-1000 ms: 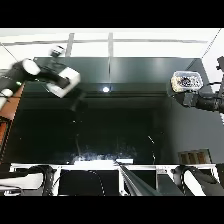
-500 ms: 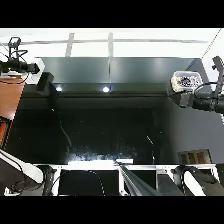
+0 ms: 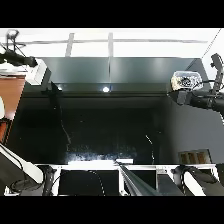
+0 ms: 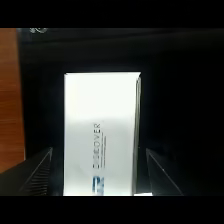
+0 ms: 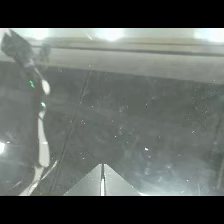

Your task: Fold the box and place the chain.

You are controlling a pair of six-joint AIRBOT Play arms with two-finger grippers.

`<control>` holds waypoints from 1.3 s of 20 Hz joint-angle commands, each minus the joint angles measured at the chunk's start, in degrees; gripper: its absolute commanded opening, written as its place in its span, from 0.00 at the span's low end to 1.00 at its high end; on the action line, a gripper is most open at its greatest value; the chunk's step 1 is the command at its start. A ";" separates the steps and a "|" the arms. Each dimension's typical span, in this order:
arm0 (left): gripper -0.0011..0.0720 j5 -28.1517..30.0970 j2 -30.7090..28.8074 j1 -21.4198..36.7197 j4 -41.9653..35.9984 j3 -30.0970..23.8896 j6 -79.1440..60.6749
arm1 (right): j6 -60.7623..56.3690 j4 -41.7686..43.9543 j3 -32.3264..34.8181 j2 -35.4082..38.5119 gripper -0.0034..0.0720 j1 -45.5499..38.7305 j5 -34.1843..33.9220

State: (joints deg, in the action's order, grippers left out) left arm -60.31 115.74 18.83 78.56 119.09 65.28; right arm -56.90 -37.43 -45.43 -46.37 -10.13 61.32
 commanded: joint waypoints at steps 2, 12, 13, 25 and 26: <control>0.06 -17.70 -10.03 -0.15 0.92 1.16 17.75 | -0.09 -5.92 -3.87 0.04 0.06 0.11 -0.81; 0.05 10.60 -66.25 -21.33 -11.45 -67.25 9.20 | 4.39 -15.65 1.90 7.87 0.06 3.58 -4.00; 0.05 13.81 -70.79 -23.17 -10.88 -74.20 8.98 | 4.42 -15.85 7.08 9.16 0.06 3.98 -10.97; 0.05 19.41 -80.54 -24.81 -10.25 -89.94 9.05 | 4.42 -16.79 19.15 9.29 0.06 4.00 -30.73; 0.05 19.41 -80.54 -24.81 -10.25 -89.94 9.05 | 4.42 -16.79 19.15 9.29 0.06 4.00 -30.73</control>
State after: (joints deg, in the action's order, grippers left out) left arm -41.43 35.64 -5.87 68.34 29.80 74.35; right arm -52.51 -54.19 -26.68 -37.12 -6.15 31.83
